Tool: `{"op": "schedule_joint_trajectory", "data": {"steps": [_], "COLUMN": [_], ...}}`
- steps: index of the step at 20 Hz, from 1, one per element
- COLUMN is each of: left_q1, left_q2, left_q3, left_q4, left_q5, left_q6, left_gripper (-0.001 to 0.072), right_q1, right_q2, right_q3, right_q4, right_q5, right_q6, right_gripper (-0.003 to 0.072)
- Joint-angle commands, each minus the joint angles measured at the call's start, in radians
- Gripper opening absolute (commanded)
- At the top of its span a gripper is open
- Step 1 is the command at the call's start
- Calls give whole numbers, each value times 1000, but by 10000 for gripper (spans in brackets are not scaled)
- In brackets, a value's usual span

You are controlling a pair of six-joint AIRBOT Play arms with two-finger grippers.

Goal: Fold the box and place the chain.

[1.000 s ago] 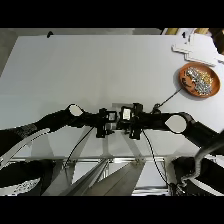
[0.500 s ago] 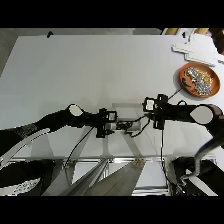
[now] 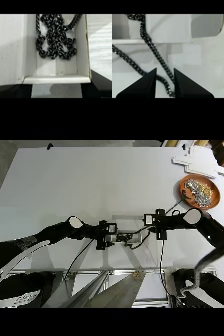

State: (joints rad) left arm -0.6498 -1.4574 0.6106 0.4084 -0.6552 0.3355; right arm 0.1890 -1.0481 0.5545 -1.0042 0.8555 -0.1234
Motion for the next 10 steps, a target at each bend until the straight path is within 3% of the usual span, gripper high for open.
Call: {"op": "schedule_joint_trajectory", "data": {"steps": [1,7,9,10], "left_q1": [0,0,0,0], "left_q2": [0,0,0,0], "left_q3": [0,0,0,0], "left_q4": [0,0,0,0], "left_q5": [0,0,0,0], "left_q6": [0,0,0,0], "left_gripper": [219,219,219,219], "right_q1": [-3,-3,-3,-3], "right_q2": [-57,-82,-82,-77], "right_q3": [0,-3,-6,-6], "right_q4": [86,85,85,84], "right_q5": [-9,0,2,4], "right_q6": [-115,-109,-81,-55], "right_gripper": [230,213,53,25]}}
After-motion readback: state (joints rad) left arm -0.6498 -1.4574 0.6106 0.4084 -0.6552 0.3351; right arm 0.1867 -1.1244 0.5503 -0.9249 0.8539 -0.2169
